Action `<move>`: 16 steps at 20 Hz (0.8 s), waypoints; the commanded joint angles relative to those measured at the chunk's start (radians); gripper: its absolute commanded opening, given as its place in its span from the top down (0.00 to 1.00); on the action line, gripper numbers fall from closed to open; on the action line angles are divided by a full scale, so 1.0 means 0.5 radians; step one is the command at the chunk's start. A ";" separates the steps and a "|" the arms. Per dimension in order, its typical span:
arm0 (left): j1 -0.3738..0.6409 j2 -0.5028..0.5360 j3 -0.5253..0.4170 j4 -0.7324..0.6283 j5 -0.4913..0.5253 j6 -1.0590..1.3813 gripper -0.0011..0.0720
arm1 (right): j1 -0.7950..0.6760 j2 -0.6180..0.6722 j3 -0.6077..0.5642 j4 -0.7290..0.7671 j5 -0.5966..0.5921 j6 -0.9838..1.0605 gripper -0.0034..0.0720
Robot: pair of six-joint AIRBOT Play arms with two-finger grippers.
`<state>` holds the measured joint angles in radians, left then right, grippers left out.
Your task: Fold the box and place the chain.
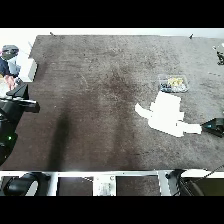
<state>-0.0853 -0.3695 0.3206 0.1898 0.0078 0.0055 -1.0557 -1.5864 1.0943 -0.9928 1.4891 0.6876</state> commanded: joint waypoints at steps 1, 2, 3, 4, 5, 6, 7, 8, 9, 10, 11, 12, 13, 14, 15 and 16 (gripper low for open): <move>0.002 0.001 -0.002 0.000 0.001 0.001 0.97 | 0.014 -0.196 0.025 0.068 0.038 -0.121 0.35; 0.002 0.001 -0.002 0.000 0.000 0.001 0.97 | 0.015 -0.231 0.025 0.121 0.039 -0.150 0.35; 0.002 0.001 -0.002 0.000 -0.001 0.001 0.97 | 0.015 -0.263 0.023 0.211 0.066 -0.188 0.48; 0.002 0.001 -0.002 0.000 0.000 0.001 0.97 | 0.020 -0.295 0.020 0.286 0.132 -0.227 0.51; 0.002 0.001 -0.002 0.000 0.000 0.001 0.97 | 0.035 -0.318 0.020 0.291 0.185 -0.234 0.51; 0.002 0.001 -0.002 0.000 0.000 0.001 0.97 | 0.062 -0.340 0.020 0.291 0.227 -0.234 0.51; 0.002 0.001 -0.002 0.000 -0.001 0.001 0.97 | 0.088 -0.358 0.020 0.308 0.250 -0.256 0.51; 0.002 0.001 -0.002 0.000 0.002 0.001 0.97 | 0.117 -0.373 0.020 0.322 0.272 -0.270 0.52; 0.002 0.001 -0.002 0.000 0.000 0.001 0.97 | 0.150 -0.385 0.019 0.320 0.294 -0.271 0.67; 0.002 0.001 -0.002 0.000 -0.001 0.001 0.97 | 0.173 -0.389 0.019 0.298 0.294 -0.272 0.68; 0.002 0.001 -0.002 0.000 0.000 0.001 0.97 | 0.188 -0.389 0.020 0.268 0.306 -0.320 0.87; 0.002 0.001 -0.002 0.000 0.000 0.001 0.97 | 0.189 -0.389 0.019 0.253 0.332 -0.339 0.94; 0.002 0.001 -0.002 0.000 0.000 0.001 0.97 | 0.189 -0.387 0.019 0.253 0.356 -0.340 0.94; 0.002 0.001 -0.002 0.000 0.000 0.001 0.97 | 0.192 -0.378 0.018 0.253 0.375 -0.340 0.94; 0.002 0.001 -0.002 0.000 0.001 0.001 0.97 | 0.206 -0.362 0.017 0.237 0.381 -0.346 0.94; 0.002 0.001 -0.002 0.000 0.000 0.001 0.97 | 0.238 -0.332 0.013 0.204 0.399 -0.345 0.94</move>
<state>-0.0853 -0.3695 0.3206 0.1898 0.0078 0.0059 -0.9600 -1.7672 1.1027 -0.8688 1.6543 0.5293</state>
